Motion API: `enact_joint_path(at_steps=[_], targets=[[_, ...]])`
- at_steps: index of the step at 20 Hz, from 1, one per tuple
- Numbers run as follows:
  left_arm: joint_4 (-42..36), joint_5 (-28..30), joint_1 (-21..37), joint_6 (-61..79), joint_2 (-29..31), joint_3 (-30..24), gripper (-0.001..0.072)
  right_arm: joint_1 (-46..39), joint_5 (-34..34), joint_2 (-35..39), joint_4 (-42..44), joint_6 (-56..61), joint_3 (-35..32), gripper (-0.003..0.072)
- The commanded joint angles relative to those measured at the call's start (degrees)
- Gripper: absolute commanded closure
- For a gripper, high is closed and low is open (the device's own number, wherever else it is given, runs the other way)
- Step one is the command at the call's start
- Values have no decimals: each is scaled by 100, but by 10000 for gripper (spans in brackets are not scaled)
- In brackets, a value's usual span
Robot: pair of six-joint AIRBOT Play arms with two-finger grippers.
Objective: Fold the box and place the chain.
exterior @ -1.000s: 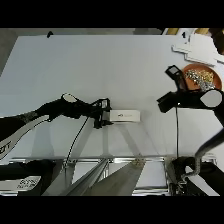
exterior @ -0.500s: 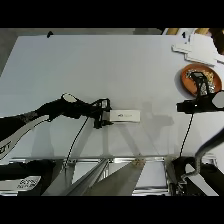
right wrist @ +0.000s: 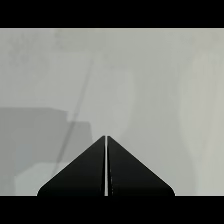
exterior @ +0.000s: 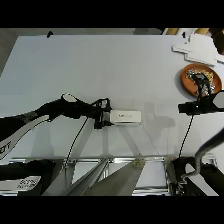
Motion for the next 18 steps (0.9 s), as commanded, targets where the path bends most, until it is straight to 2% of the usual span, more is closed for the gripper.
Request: enact_joint_path(at_steps=[1, 4, 6, 8, 10, 12, 15, 18], targets=[[-15, -201, 31, -155, 92, 2, 628, -4, 9, 4, -9, 13, 0, 665], [350, -199, 413, -1174, 776, 2, 628, -2, 9, 4, -9, 13, 0, 665], [787, 28, 986, -1906, 1469, 0, 628, -4, 9, 4, -9, 13, 0, 665], [1080, 511, 1740, -3252, 2179, 0, 621, -2, 9, 4, -9, 13, 0, 665], [1958, 942, 2601, -4942, 2793, 0, 621, -4, 9, 4, -9, 13, 0, 665], [3289, 1154, 3488, -6518, 3239, 0, 621, -4, 9, 4, -9, 13, 0, 665], [4841, 1082, 4741, -8891, 3442, -4, 615, -2, 9, 4, -9, 13, 0, 665], [5768, 907, 5549, -9844, 3309, -46, 615, -2, 9, 4, -9, 13, 0, 665]])
